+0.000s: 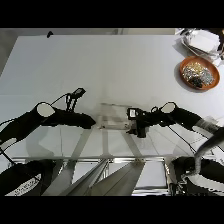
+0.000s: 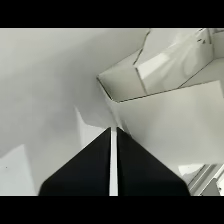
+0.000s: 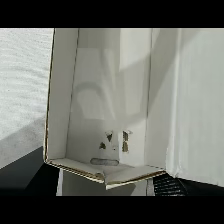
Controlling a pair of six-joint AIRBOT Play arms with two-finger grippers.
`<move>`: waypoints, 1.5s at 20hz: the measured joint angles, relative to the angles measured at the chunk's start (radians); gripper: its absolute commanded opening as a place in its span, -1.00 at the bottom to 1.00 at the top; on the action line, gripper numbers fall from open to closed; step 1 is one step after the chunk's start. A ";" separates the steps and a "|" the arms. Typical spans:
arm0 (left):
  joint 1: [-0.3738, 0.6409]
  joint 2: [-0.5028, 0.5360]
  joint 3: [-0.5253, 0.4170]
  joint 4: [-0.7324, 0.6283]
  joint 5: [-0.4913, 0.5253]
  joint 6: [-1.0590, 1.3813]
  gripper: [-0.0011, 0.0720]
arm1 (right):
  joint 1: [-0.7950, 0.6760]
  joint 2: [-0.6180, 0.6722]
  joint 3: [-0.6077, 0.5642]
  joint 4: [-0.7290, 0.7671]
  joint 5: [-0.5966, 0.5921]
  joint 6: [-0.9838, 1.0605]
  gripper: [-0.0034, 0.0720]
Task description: Fold the box and place the chain.
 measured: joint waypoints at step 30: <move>-0.147 -0.075 0.101 0.071 0.039 -0.270 -0.06 | 0.000 0.000 0.000 0.000 0.000 0.000 0.10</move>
